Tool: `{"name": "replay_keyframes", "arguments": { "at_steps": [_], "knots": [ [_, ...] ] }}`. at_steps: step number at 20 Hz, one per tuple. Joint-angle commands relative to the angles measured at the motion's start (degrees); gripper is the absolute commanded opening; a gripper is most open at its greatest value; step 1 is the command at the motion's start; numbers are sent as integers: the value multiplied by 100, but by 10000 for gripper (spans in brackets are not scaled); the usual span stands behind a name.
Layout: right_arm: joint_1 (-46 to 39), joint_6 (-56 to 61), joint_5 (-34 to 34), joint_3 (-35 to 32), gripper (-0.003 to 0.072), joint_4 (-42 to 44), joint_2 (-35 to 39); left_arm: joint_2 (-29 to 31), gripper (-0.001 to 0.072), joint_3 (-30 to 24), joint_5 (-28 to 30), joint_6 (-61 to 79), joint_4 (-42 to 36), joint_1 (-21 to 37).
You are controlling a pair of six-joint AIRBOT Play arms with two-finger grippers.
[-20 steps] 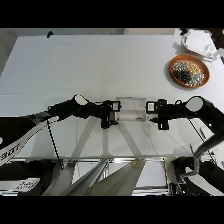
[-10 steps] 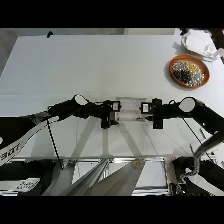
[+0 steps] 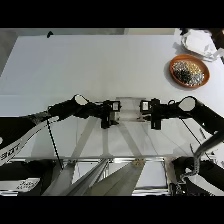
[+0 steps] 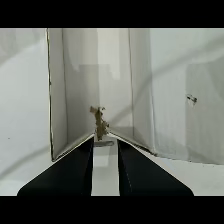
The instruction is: Fold the box and place the chain.
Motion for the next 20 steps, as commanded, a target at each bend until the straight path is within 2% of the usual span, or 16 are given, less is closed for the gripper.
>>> {"name": "replay_keyframes", "arguments": {
  "at_steps": [1,6,7,10,11,15,16,17,18,19,20],
  "knots": [
    [7,-26,26,-4,145,210,-4,4,314,0,2,-2,0,4],
    [7,-26,-9,-17,147,273,-7,4,314,0,2,0,0,4],
    [7,-26,-57,-59,184,304,-7,4,314,0,2,0,0,4],
    [7,-33,-339,-299,443,492,-7,4,314,0,2,0,0,4],
    [7,-63,-435,-343,485,540,-7,4,314,0,2,0,0,4],
    [7,-179,-435,-345,480,767,-7,4,314,0,2,-2,0,4],
    [7,-173,-433,-345,441,763,-7,4,314,0,2,0,0,4],
    [7,-170,-424,-345,287,743,-4,4,314,0,2,-2,0,4],
    [4,-109,-343,-345,57,732,-2,4,314,0,2,0,0,4],
    [0,0,-251,-345,12,723,-2,4,314,0,2,0,0,4],
    [0,175,-188,-345,12,719,7,4,314,0,2,0,0,4]
  ]
}}
